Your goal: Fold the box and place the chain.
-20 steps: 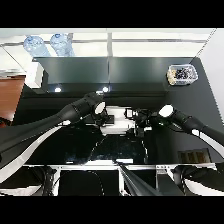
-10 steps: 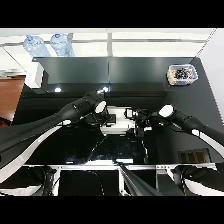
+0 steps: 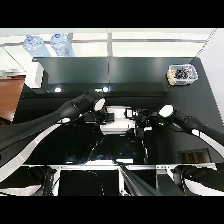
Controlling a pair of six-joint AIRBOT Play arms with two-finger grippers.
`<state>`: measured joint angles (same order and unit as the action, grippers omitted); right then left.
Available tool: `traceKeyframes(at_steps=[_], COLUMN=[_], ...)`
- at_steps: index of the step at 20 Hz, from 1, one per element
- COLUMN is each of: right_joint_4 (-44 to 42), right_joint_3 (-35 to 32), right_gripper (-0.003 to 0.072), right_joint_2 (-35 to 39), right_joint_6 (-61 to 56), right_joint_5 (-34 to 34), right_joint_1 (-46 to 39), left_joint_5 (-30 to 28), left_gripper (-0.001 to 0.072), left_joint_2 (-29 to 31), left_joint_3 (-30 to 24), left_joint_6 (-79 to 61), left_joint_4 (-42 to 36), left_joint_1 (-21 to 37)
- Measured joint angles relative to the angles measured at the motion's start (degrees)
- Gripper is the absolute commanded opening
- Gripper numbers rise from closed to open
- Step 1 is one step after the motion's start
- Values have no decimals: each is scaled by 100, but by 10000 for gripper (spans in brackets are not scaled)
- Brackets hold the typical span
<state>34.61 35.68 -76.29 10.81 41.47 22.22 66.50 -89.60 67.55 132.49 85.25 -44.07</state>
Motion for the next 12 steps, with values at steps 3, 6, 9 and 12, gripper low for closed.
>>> traceKeyframes(at_steps=[3,6,9,12], right_joint_4=[-9,81,437,988], right_joint_3=[0,-2,-2,-2], right_gripper=[720,720,714,714], right_joint_2=[0,81,365,680], right_joint_6=[-76,-247,-452,-634], right_joint_5=[15,33,188,295], right_joint_1=[0,0,-7,-7], left_joint_5=[-63,-92,-22,-26], left_gripper=[21,22,22,21], left_joint_2=[-2,-2,-2,-2], left_joint_3=[0,2,4,7], left_joint_6=[15,11,-9,-11], left_joint_4=[-4,-7,-15,96], left_joint_1=[0,0,0,-20])
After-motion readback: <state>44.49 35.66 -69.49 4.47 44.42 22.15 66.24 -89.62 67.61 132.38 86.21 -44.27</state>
